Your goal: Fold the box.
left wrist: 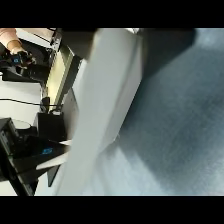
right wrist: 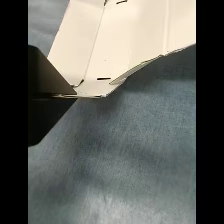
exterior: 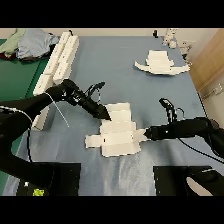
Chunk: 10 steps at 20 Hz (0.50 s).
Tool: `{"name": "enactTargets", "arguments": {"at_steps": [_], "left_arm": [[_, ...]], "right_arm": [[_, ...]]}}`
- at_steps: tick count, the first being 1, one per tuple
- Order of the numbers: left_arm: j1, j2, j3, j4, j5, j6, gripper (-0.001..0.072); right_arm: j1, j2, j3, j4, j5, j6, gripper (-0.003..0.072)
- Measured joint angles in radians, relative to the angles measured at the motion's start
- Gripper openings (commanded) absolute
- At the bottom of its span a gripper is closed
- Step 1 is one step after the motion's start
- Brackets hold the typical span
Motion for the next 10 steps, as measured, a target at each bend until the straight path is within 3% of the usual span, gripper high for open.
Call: {"name": "enactTargets", "arguments": {"at_steps": [1, 4, 5, 7, 10], "left_arm": [[0.0, -0.002, 0.0, 0.002, -0.008, 0.011, 0.0012], [0.0, -0.004, 0.0, 0.004, -0.027, 0.042, 0.0016], [0.0, -0.004, 0.0, 0.007, -0.029, 0.052, 0.0016], [-0.002, -0.005, 0.0, 0.014, -0.042, 0.064, 0.0016], [-0.002, -0.005, 0.0, 0.006, -0.041, 0.083, 0.0014]], "right_arm": [[0.0, 0.0, 0.0, -0.002, 0.0, 0.0, 0.0001], [0.0, 0.0, 0.0, -0.002, -0.002, 0.0, 0.0008], [0.0, 0.0, 0.0, -0.002, -0.001, 0.0, 0.0062], [0.0, 0.0, 0.0, -0.003, 0.002, 0.0, 0.0336], [0.0, 0.0, 0.003, -0.059, 0.01, 0.007, 0.0341]]}}
